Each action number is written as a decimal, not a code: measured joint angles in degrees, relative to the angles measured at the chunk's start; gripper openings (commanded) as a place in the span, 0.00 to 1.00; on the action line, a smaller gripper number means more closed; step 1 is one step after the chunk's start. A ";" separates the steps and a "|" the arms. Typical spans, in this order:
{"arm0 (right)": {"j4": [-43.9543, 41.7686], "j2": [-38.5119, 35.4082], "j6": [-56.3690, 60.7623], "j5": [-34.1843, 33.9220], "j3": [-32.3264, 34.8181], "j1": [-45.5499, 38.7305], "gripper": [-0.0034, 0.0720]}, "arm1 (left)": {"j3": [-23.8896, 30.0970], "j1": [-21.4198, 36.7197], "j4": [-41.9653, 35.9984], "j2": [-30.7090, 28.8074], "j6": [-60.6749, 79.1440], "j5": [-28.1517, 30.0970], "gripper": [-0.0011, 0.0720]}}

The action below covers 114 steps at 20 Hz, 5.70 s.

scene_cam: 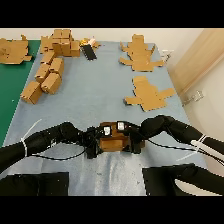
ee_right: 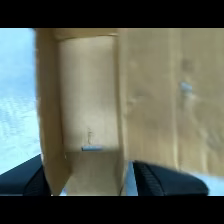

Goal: Fold the box.

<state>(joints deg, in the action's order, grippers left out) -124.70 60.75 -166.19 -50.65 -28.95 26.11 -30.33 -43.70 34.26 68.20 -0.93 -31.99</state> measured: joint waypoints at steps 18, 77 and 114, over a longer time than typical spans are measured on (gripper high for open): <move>-1.22 -25.49 67.41 -18.82 -2.75 -13.49 0.70 | 0.00 0.00 0.02 0.00 0.26 -0.02 0.73; 19.21 -11.56 21.53 -7.80 -3.04 3.63 0.70 | 0.00 0.00 0.04 0.00 0.24 0.07 0.73; 8.59 -7.39 12.70 -0.66 -2.19 9.05 0.26 | 0.00 0.00 0.09 0.00 0.26 0.07 0.73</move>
<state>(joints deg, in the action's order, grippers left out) -116.11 53.36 -153.49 -51.31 -31.14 35.16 -30.33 -43.70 34.35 68.20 -0.67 -31.92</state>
